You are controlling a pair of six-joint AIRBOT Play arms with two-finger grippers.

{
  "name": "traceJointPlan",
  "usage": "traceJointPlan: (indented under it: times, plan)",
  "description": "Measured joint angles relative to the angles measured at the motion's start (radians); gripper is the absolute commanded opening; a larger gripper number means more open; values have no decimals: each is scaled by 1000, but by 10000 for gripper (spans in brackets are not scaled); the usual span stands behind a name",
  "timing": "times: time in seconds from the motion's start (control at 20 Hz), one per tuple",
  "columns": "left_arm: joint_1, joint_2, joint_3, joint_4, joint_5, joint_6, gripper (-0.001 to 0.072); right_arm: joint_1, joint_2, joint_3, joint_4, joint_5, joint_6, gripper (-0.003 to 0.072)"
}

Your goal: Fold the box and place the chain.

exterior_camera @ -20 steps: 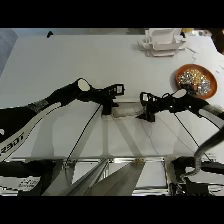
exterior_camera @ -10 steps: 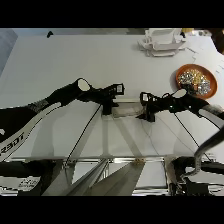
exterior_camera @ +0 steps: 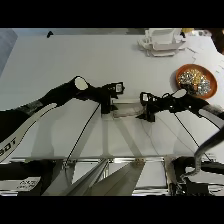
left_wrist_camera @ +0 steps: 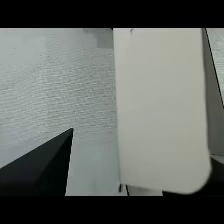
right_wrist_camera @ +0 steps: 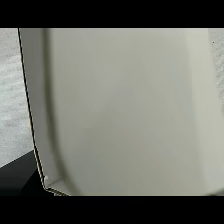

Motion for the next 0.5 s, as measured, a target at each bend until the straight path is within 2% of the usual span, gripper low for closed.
traceJointPlan:
  times: [0.2, 0.25, 0.3, 0.35, 0.5]
  plan:
    - [0, 106, 0, 164, -59, -164, 551, 0, 0, 0, 0, 0, 0, 434]
    - [0, 142, 0, 214, -94, -232, 413, 0, 0, 0, 0, 0, 0, 434]
    - [0, 179, 0, 256, -119, -304, 95, 0, 0, 0, 0, 0, 0, 434]
    - [0, 214, 0, 290, -152, -367, 2, 0, 0, 0, 0, 0, 0, 434]
    - [-25, 307, 0, 342, -264, -483, 3, 0, 0, 0, 0, 0, 0, 434]
